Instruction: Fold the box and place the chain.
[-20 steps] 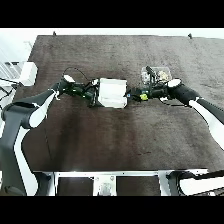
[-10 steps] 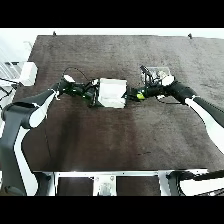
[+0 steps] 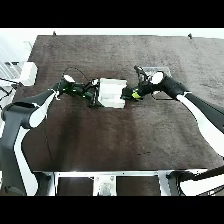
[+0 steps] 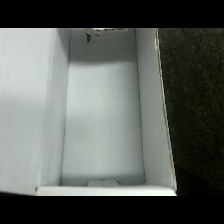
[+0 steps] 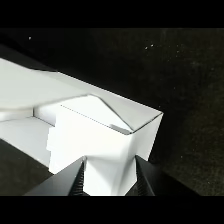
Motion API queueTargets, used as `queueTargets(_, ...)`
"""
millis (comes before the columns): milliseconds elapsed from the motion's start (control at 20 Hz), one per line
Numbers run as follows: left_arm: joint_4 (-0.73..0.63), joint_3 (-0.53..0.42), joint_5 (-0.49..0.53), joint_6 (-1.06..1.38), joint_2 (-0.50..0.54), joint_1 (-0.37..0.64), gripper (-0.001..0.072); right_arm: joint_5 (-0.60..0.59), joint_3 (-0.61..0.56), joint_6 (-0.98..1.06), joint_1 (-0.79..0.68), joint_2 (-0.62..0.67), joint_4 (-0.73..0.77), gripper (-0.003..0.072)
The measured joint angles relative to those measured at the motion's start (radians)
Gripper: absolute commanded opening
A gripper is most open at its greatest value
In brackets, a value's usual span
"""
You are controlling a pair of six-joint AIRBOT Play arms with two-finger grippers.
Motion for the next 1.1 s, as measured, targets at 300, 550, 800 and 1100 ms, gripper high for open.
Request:
queueTargets(300,0.0,0.0,0.0,0.0,0.0,0.0,0.0232,0.067,0.106,0.147,0.047,-0.065,-0.14,0.0392)
queueTargets(550,0.0,0.0,0.0,0.0,0.0,0.0,0.0232,0.148,0.202,0.287,0.083,-0.103,-0.285,0.0391)
queueTargets(800,0.0,0.0,-0.001,0.0,0.0,0.0,0.0231,0.229,0.266,0.396,0.101,-0.132,-0.406,0.039)
queueTargets(1100,0.0,0.0,-0.001,0.0,0.0,0.0,0.0231,0.289,0.31,0.469,0.124,-0.175,-0.454,0.038)
